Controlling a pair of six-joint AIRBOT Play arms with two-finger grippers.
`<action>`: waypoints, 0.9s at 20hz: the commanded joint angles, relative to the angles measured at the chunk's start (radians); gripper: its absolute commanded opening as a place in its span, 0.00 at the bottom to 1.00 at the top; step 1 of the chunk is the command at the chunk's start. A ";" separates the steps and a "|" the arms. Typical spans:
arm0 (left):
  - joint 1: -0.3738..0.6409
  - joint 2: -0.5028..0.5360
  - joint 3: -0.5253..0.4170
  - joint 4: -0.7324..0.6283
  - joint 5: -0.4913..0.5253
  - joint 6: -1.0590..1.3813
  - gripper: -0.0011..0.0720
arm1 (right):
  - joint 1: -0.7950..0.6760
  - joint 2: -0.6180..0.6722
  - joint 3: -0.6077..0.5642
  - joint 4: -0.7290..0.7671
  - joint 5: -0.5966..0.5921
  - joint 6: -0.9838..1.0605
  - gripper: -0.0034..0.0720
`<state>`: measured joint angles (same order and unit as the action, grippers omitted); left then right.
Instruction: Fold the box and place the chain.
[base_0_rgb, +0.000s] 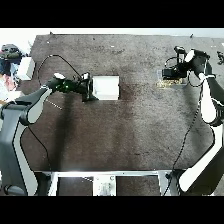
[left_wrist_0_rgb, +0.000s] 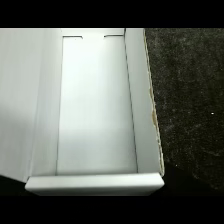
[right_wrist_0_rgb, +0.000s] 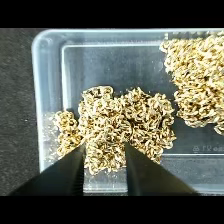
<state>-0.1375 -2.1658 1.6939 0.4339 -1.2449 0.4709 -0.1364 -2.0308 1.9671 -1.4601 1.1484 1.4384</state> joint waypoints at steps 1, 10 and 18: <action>0.000 0.000 0.000 0.000 0.000 0.000 0.41 | 0.004 -0.023 0.000 0.011 0.024 -0.007 0.27; 0.000 0.000 0.000 0.000 0.000 0.000 0.41 | 0.004 -0.023 0.000 0.011 0.074 -0.006 0.27; 0.000 0.000 0.000 0.000 0.000 0.000 0.41 | 0.004 0.005 0.003 0.011 0.051 -0.006 0.06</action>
<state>-0.1375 -2.1658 1.6939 0.4343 -1.2449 0.4713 -0.1329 -2.0426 1.9686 -1.4498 1.2072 1.4319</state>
